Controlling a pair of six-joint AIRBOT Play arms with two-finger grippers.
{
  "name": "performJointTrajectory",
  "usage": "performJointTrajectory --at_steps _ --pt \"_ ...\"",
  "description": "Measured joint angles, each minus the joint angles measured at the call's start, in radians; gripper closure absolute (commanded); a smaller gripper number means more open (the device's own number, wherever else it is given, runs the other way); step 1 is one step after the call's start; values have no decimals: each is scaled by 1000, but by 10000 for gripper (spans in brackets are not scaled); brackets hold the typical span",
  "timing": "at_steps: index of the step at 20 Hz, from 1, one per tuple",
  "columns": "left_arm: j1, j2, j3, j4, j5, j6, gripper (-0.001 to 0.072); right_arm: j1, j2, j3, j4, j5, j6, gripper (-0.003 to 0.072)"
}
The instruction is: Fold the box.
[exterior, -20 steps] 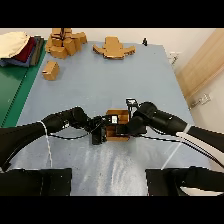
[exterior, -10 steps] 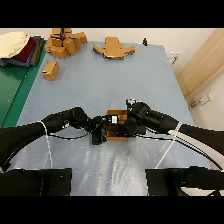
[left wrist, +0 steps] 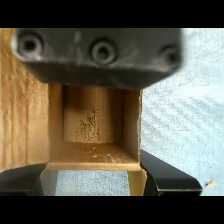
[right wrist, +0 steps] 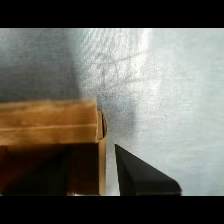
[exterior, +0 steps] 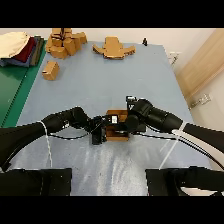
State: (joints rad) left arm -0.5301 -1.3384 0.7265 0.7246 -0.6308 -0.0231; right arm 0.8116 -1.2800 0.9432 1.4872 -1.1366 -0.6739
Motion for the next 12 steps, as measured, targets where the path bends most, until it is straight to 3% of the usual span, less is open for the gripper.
performJointTrajectory --at_steps 4,5,9,12 --pt "0 0 0 0 0 0 326 0 60 5 5 -57 -5 290" --pt "0 0 0 0 0 0 326 0 76 6 5 -75 -7 373" --pt "0 0 0 0 0 0 325 -2 124 6 -15 -121 -27 394" --pt "0 0 0 0 0 0 326 -7 138 6 -64 -159 -41 496"
